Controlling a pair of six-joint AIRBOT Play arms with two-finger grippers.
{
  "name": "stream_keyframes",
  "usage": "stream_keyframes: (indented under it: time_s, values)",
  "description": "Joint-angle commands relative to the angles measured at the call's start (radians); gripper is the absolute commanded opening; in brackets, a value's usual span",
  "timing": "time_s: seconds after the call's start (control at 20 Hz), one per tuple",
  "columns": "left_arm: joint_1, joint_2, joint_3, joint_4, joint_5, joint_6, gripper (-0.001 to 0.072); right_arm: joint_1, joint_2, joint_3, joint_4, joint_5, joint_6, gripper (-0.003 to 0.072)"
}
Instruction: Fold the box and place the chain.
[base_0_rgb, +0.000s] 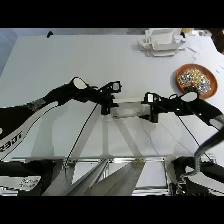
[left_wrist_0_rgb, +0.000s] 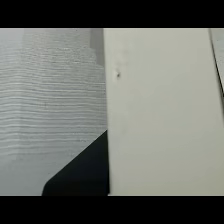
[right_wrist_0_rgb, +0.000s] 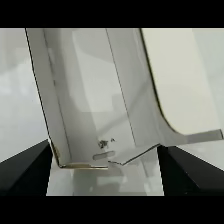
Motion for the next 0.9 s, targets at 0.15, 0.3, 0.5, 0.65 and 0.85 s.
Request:
stream_keyframes:
  time_s: [0.15,0.3,0.5,0.65,0.85]
  values:
    - [-0.001,0.000,0.000,0.000,0.000,0.000,0.0011,-0.001,-0.121,0.037,0.010,0.119,-0.012,0.0677]
    - [-0.001,0.000,0.000,0.000,0.000,0.000,0.0011,-0.001,-0.139,0.037,0.008,0.136,-0.011,0.0674]
    - [-0.001,0.000,0.000,0.000,0.000,0.000,0.0011,-0.001,-0.156,0.037,-0.008,0.128,-0.011,0.0647]
    - [-0.001,0.000,0.000,0.000,0.000,0.000,0.0011,-0.001,-0.166,0.037,-0.005,0.107,-0.011,0.0643]
    - [-0.001,-0.001,0.000,0.000,0.000,0.000,0.0011,-0.001,-0.175,0.037,-0.005,0.085,-0.012,0.0542]
